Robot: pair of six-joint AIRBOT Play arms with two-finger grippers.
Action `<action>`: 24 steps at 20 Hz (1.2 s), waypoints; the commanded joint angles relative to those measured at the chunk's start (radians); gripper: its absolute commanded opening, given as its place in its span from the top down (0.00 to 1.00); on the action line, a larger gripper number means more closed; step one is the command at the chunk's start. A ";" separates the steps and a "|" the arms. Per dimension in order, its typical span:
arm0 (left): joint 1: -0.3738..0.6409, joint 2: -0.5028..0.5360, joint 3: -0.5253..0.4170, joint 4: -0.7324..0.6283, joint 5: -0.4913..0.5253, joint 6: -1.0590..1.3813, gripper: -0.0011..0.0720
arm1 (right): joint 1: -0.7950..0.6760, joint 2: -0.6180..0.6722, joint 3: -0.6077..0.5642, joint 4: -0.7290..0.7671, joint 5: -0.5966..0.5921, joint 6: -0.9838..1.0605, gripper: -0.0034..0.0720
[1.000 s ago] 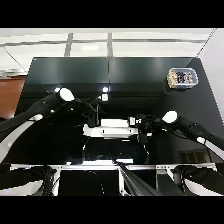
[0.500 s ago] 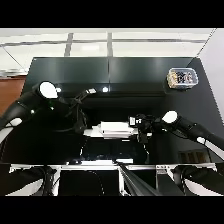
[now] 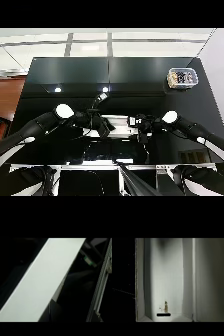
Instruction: Fold the box and place the chain.
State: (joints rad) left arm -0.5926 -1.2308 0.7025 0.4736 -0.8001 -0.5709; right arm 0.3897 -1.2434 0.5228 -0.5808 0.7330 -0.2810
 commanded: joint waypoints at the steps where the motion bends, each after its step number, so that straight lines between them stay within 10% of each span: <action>1: 0.046 0.002 0.002 -0.120 0.061 0.075 0.95 | 0.001 0.000 0.000 0.000 0.000 0.000 0.63; 9: 0.063 -0.034 0.022 0.024 0.234 0.071 0.95 | 0.001 0.000 0.000 0.000 0.000 0.000 0.63; 13: 0.049 -0.106 0.076 0.269 0.145 -0.101 0.95 | 0.001 0.000 0.000 0.000 0.000 0.000 0.63; 19: 0.049 -0.201 0.097 0.200 0.082 -0.083 0.95 | 0.001 0.000 0.000 0.000 0.000 0.000 0.63; 24: 0.069 -0.111 0.186 0.439 0.074 -0.251 0.95 | 0.001 0.000 0.000 0.000 0.000 0.000 0.63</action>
State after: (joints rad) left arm -0.5350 -1.3869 0.8421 0.7582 -0.7177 -0.7040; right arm 0.3901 -1.2434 0.5228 -0.5808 0.7326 -0.2829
